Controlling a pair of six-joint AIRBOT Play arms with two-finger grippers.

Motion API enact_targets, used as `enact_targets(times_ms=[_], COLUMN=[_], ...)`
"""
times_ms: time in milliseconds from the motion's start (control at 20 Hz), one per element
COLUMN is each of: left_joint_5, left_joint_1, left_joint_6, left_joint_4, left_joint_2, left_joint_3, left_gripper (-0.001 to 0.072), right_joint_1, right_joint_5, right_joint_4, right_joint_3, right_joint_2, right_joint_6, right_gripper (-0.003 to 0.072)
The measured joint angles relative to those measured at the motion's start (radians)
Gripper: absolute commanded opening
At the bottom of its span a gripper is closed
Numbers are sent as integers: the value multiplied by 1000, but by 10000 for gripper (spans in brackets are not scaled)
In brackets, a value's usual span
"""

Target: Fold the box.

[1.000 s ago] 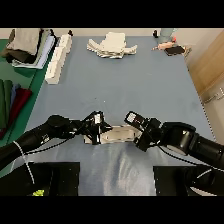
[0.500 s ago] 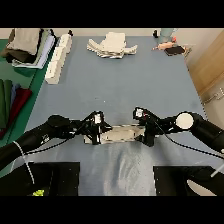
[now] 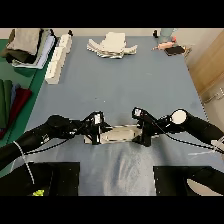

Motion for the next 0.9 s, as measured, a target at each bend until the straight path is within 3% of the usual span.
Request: enact_targets(times_ms=[400,900], left_joint_5=[-2,2], left_joint_1=[0,0], left_joint_6=[1,1], left_joint_4=[0,-1], left_joint_2=[0,0], left_joint_3=[0,0], left_gripper=[15,15], right_joint_1=[-1,0], right_joint_5=[63,53], right_joint_4=[42,2], right_joint_3=[-13,-13], right_joint_2=[-14,-14], right_joint_6=[-7,66], right_gripper=[720,720])
